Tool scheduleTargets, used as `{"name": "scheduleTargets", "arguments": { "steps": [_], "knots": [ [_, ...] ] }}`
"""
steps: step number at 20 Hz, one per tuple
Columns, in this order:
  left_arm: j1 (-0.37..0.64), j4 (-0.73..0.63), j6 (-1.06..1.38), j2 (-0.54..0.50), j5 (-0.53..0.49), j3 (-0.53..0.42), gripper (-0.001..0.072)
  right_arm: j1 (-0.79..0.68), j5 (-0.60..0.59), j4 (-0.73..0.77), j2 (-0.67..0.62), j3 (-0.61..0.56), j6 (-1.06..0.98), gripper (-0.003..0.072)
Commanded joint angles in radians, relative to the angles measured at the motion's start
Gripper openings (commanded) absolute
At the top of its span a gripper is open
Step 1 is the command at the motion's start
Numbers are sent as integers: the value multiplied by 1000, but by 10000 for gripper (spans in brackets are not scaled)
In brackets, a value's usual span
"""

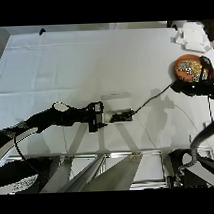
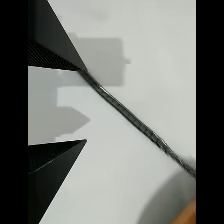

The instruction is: Fold the box and place the chain.

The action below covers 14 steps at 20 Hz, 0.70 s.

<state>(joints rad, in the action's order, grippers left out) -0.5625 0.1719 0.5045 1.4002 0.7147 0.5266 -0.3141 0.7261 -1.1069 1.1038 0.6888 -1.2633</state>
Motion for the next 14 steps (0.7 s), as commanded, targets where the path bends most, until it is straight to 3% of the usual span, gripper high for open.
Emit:
{"name": "scheduleTargets", "arguments": {
  "steps": [1,6,10,14],
  "knots": [
    [0,0,0,0,0,-1,272,14,-213,-64,60,1,-167,465],
    [0,0,0,0,0,-1,272,93,-398,-63,166,1,-241,404],
    [0,0,0,0,0,-1,272,99,-420,-63,239,1,-320,403],
    [0,0,0,0,0,-1,272,99,-491,-63,257,1,-344,351]
  ]
}}
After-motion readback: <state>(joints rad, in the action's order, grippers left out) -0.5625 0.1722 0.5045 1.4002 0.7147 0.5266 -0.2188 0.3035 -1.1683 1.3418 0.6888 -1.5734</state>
